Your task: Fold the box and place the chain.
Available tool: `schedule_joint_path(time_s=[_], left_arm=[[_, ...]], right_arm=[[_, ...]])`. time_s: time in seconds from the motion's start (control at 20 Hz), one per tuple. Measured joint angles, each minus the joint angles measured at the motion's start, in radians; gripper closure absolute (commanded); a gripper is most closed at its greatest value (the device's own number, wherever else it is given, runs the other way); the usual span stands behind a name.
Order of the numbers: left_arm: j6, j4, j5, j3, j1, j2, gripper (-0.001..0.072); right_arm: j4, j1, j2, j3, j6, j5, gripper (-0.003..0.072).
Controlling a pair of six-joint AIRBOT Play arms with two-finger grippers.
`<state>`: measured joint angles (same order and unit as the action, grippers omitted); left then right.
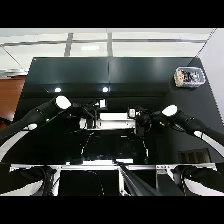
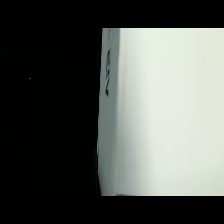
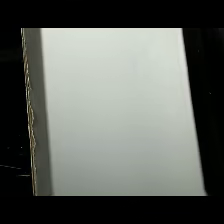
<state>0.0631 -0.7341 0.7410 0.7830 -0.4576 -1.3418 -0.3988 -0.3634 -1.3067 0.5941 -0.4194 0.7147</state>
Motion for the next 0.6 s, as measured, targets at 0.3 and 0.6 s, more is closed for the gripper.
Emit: schedule_joint_path(time_s=[0.3,0.6], left_arm=[[0.0,-0.002,0.002,0.0,0.0,0.0,0.0683],[0.0,0.0,0.0,0.0,0.0,0.0,0.0683]], right_arm=[[-0.037,-0.024,-0.003,0.002,0.013,-0.015,-0.002],[-0.063,-0.04,-0.011,0.01,0.06,-0.05,-0.002]])
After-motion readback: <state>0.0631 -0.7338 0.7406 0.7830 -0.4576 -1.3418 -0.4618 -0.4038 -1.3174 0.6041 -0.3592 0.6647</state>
